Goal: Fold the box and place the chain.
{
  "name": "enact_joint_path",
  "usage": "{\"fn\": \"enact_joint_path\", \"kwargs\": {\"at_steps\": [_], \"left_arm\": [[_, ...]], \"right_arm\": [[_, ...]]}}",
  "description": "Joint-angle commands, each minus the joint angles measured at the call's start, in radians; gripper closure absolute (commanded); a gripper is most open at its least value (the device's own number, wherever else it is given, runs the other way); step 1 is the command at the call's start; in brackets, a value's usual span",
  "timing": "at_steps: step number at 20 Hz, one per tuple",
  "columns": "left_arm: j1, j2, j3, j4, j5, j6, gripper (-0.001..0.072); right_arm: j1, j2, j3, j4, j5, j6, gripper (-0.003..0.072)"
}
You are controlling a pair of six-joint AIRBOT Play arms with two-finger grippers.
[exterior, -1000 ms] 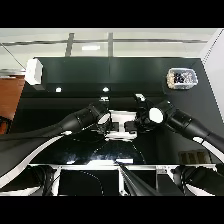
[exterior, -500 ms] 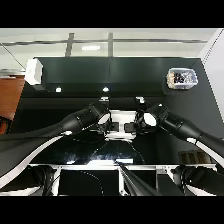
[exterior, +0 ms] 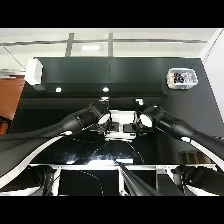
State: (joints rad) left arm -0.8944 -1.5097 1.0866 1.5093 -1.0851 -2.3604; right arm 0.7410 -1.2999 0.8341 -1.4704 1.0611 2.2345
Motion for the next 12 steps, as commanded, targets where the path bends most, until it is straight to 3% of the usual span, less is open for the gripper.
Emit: {"fn": "enact_joint_path", "kwargs": {"at_steps": [1, 2, 4, 9, 12], "left_arm": [[0.000, 0.000, 0.001, 0.001, -0.001, 0.000, 0.0678], [0.000, 0.000, 0.001, 0.001, -0.001, 0.000, 0.0678], [0.000, 0.000, 0.001, 0.001, -0.001, 0.000, 0.0678], [0.000, 0.000, 0.001, 0.000, -0.002, 0.000, 0.0678], [0.000, 0.000, 0.001, 0.000, -0.002, 0.000, 0.0679]], "right_arm": [[0.006, -0.012, 0.001, -0.004, -0.003, 0.010, 0.0579], [0.011, -0.012, 0.004, -0.007, -0.008, 0.010, 0.0636], [0.022, -0.012, 0.010, -0.009, -0.019, 0.010, 0.0637], [0.022, -0.012, 0.019, -0.016, -0.018, 0.016, 0.0634], [0.022, -0.012, 0.024, -0.025, -0.015, 0.016, 0.0582]]}}
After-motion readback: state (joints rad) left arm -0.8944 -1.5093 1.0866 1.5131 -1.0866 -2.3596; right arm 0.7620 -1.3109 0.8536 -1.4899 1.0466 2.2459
